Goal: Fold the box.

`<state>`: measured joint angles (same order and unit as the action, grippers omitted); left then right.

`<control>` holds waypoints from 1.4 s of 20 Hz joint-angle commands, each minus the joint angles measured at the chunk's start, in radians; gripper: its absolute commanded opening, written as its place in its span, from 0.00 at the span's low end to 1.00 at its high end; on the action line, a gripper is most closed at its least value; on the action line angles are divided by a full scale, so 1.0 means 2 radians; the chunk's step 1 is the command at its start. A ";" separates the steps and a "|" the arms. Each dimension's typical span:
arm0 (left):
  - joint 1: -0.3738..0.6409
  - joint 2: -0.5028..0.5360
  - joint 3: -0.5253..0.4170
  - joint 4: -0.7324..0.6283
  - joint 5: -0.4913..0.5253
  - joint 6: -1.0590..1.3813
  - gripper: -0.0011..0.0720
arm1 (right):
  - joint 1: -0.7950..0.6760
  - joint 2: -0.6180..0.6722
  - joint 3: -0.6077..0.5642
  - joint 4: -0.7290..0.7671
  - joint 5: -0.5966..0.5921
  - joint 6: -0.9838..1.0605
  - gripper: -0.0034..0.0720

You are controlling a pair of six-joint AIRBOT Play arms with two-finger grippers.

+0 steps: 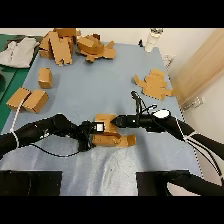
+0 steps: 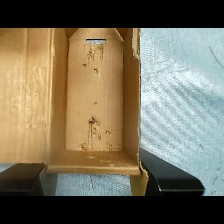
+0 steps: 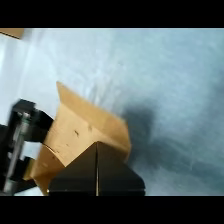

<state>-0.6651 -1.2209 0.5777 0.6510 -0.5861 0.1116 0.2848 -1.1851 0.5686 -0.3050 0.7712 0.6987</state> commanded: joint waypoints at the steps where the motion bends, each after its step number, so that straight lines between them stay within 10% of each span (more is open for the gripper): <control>1: 0.000 0.000 0.000 0.000 0.000 0.000 0.73 | -0.001 -0.014 0.001 0.001 0.003 -0.003 0.04; 10: 0.000 0.000 0.000 0.000 0.001 0.000 0.73 | -0.001 -0.080 0.001 -0.011 0.000 -0.005 0.04; 16: 0.000 0.000 0.000 0.000 0.000 0.000 0.73 | -0.032 -0.009 0.016 -0.060 0.031 -0.003 0.05; 17: 0.000 0.000 0.000 0.000 0.000 0.000 0.73 | -0.044 0.018 0.026 -0.120 0.046 0.017 0.09; 19: 0.000 0.000 0.000 0.000 0.000 0.000 0.73 | -0.060 0.069 0.048 -0.290 0.076 0.099 0.51; 22: 0.000 0.000 0.000 0.000 0.001 0.000 0.73 | -0.061 0.124 0.074 -0.487 0.156 0.132 0.56; 28: 0.000 0.000 0.000 0.000 0.000 0.000 0.73 | 0.007 0.146 0.076 -0.453 0.220 0.011 0.76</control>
